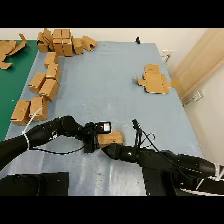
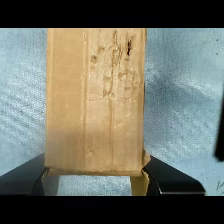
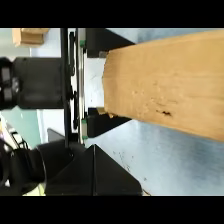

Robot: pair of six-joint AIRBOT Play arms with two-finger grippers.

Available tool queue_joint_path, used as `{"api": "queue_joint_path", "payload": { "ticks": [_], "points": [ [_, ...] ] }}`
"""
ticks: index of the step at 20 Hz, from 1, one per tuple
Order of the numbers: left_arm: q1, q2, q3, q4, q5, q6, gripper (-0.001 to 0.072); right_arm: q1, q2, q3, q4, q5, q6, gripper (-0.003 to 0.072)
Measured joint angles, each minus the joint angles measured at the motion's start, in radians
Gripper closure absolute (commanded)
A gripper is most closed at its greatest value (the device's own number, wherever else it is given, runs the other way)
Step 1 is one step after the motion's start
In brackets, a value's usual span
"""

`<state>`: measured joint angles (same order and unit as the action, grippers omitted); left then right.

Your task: Fold the box.

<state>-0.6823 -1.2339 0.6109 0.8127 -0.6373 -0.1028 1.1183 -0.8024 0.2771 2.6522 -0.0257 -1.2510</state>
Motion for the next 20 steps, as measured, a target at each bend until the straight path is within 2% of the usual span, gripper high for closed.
{"api": "queue_joint_path", "payload": {
  "ticks": [7, 20],
  "points": [
    [0.000, 0.000, 0.000, 0.000, 0.000, 0.000, 0.0184, 0.040, -0.173, 0.081, -0.006, 0.151, 0.118, 0.0686],
    [0.000, 0.000, 0.000, -0.002, 0.000, -0.001, 0.0184, 0.045, -0.187, 0.079, -0.013, 0.177, 0.136, 0.0686]
  ]
}}
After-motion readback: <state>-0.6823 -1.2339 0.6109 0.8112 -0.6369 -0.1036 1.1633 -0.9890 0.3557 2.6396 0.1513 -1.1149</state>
